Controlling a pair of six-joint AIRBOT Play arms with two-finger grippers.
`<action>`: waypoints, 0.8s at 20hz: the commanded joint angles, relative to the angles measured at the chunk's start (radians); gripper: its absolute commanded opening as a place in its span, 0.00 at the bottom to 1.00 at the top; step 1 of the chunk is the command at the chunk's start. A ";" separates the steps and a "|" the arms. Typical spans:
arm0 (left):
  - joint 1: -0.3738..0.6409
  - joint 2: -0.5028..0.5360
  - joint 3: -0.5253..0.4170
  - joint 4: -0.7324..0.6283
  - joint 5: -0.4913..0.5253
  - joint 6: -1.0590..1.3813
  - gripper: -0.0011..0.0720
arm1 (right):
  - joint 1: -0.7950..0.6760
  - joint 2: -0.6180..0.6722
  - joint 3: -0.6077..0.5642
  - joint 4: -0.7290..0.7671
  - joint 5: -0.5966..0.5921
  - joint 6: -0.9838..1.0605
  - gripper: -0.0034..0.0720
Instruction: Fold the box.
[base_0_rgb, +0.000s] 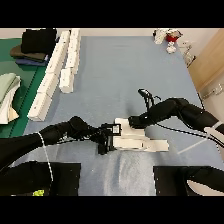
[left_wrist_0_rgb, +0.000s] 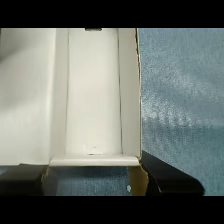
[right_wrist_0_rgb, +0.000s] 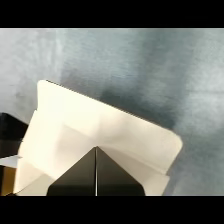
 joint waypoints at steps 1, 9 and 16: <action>0.001 0.001 0.000 0.001 -0.001 0.001 0.70 | 0.003 -0.087 0.006 -0.011 0.008 -0.027 0.05; 0.001 0.001 0.000 0.001 0.000 0.001 0.70 | 0.002 -0.034 0.033 -0.015 -0.016 -0.109 0.05; 0.001 0.001 0.000 0.001 -0.001 0.001 0.70 | 0.002 0.271 0.016 -0.133 -0.288 -0.340 0.05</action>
